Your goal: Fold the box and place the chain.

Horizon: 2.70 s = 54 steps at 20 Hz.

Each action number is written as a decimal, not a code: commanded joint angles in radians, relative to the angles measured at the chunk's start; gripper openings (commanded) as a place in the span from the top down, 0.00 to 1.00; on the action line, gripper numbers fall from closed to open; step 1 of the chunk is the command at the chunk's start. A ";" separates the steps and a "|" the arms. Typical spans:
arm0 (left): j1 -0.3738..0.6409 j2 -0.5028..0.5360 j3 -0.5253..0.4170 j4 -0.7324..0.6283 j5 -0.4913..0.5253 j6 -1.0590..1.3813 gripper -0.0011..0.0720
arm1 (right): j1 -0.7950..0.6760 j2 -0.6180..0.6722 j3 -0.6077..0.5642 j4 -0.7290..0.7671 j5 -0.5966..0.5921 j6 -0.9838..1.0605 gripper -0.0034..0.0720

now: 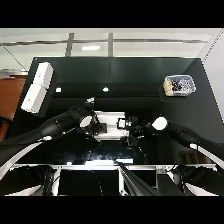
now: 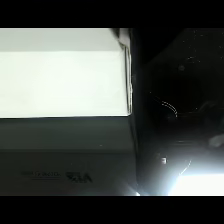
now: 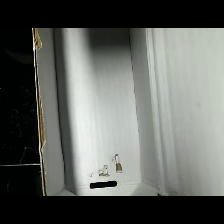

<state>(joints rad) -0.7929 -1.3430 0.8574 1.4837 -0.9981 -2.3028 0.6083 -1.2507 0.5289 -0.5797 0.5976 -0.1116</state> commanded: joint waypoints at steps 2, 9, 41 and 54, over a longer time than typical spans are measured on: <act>0.001 0.000 0.025 0.013 -0.028 -0.006 0.71 | 0.001 0.000 0.000 0.000 0.000 0.001 0.39; 0.014 -0.004 0.068 0.067 -0.084 -0.026 0.40 | 0.001 0.000 0.000 0.000 0.000 0.001 0.39; 0.014 -0.040 0.067 0.052 -0.106 0.051 0.95 | -0.013 0.124 0.007 -0.179 0.094 0.093 0.19; 0.014 -0.040 0.067 0.049 -0.113 0.051 0.95 | 0.026 0.098 0.007 -0.071 0.022 0.222 0.64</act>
<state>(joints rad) -0.7784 -1.3834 0.9237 1.5345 -1.1091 -2.2517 0.6106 -1.1503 0.5350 -0.6628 0.6514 0.0605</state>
